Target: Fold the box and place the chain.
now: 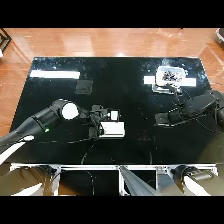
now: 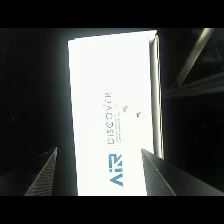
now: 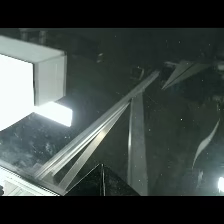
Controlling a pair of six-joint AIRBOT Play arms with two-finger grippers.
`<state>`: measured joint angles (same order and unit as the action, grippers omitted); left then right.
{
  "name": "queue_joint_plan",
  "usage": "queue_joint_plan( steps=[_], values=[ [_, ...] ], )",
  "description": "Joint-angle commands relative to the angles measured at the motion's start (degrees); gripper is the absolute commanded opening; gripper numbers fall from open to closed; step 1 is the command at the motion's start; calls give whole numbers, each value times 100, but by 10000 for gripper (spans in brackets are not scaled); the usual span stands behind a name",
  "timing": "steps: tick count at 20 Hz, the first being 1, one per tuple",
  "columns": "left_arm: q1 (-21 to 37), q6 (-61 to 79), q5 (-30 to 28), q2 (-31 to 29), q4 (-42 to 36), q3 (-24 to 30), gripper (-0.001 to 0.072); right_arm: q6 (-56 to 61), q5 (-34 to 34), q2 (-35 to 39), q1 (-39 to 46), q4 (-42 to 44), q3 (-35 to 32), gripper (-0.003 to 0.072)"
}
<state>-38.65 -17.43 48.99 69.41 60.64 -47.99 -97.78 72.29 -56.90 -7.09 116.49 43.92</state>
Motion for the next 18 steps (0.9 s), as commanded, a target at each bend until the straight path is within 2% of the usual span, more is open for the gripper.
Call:
queue_joint_plan(
  steps=[1, 5, 8, 10, 18],
  values=[
    [-17, -203, 229, -20, -11, -7, 634, 2, -28, 2, 2, -2, -2, 16],
    [17, -660, 369, -17, -120, -7, 634, 2, -46, 2, 2, -2, -2, 16],
    [256, -656, 369, -17, -481, -17, 635, 2, -103, 2, 2, 0, -2, 17],
    [404, -656, 378, -11, -459, -20, 635, 2, -131, 2, 2, 0, -2, 16],
    [376, -50, 391, 133, -649, -20, 633, 2, -144, 2, 2, -2, -4, 17]
  ],
)
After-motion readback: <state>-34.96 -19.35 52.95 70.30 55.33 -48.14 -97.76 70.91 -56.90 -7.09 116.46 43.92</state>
